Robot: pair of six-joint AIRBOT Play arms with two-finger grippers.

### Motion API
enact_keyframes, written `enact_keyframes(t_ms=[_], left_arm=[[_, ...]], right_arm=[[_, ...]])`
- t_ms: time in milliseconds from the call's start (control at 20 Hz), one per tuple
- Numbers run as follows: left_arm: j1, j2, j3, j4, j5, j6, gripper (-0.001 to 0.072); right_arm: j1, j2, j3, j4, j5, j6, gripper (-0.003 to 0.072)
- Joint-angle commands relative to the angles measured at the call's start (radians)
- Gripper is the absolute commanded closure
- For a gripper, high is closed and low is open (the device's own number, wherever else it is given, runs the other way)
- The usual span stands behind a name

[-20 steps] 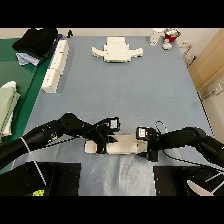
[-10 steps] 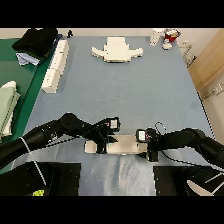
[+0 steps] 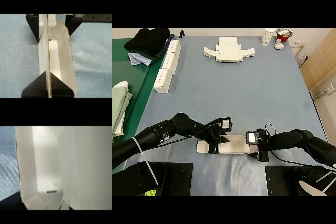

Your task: Fold the box.

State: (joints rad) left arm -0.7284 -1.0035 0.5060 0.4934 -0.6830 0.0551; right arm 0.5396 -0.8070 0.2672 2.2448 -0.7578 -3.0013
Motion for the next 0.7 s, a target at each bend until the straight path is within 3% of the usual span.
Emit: enact_keyframes(t_ms=[0,200,350,650], left_arm=[[0.0,0.0,0.0,0.0,0.0,0.0,0.0697],[0.0,0.0,0.0,0.0,0.0,0.0,0.0697],[0.0,0.0,0.0,0.0,0.0,0.0,0.0697],[0.0,0.0,0.0,0.0,0.0,0.0,0.0697]], right_arm=[[0.003,-0.004,-0.001,-0.012,0.0,0.0,0.0139],[0.002,-0.004,-0.001,-0.03,0.0,0.001,0.0169],[0.002,-0.004,-0.001,-0.031,0.001,0.0,0.008],[0.003,0.025,0.0,-0.01,-0.002,0.0,0.0055]])
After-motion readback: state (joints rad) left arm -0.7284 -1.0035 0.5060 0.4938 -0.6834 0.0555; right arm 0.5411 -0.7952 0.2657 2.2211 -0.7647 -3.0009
